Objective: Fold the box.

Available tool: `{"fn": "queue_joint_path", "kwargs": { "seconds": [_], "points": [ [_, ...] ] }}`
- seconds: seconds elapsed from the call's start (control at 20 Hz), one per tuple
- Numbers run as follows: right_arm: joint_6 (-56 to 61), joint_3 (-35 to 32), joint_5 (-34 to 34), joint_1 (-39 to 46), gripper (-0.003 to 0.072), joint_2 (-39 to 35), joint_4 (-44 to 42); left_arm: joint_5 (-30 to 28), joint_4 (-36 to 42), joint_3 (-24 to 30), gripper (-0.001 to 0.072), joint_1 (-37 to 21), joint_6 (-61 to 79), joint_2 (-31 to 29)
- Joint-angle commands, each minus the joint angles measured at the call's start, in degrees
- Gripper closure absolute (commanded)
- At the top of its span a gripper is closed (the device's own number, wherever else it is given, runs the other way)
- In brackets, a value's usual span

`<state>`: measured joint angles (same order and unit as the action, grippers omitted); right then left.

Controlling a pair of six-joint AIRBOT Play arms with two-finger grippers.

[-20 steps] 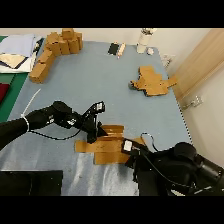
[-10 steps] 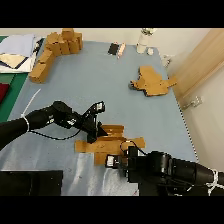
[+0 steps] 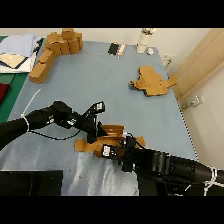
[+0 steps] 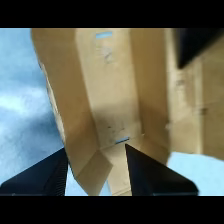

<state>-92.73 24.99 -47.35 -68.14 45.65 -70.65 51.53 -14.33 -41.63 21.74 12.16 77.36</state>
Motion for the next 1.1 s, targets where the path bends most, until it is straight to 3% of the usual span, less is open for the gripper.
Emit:
{"fn": "queue_joint_path", "kwargs": {
  "seconds": [0.0,0.05,0.1,0.15,0.25,0.8,0.9,0.95,1.05],
  "points": [
    [0.8,1.0,-0.1,-0.1,0.0188,0.0,0.3,0.0,0.0,0.0,0.0695,0.0,0.0,0.0],
    [0.9,1.0,-0.2,-0.1,0.0269,0.0,0.2,0.0,0.0,0.0,0.0696,0.0,0.0,0.0],
    [0.9,1.0,-0.2,-0.1,0.0296,0.0,0.2,0.0,0.0,0.0,0.0695,0.0,0.0,0.0],
    [1.9,1.0,-0.5,0.0,0.0289,0.0,0.2,0.0,0.0,0.0,0.0696,0.0,0.0,0.0],
    [8.0,1.0,-1.6,0.0,0.0200,0.0,0.5,0.0,0.0,0.0,0.0695,0.0,0.0,0.0],
    [13.8,1.0,-0.3,-0.1,0.0198,0.0,1.0,0.0,0.0,0.0,0.0695,0.0,0.0,0.0],
    [13.8,1.0,0.4,-0.1,0.0175,0.0,0.9,0.0,0.0,0.0,0.0696,0.0,0.0,0.0],
    [13.8,1.0,0.2,0.0,-0.0034,0.0,1.4,0.0,0.0,0.0,0.0696,0.0,0.0,0.0],
    [13.7,1.0,-0.2,1.0,-0.0034,0.0,2.9,0.0,0.0,0.0,0.0696,0.0,0.0,0.0]
  ]
}}
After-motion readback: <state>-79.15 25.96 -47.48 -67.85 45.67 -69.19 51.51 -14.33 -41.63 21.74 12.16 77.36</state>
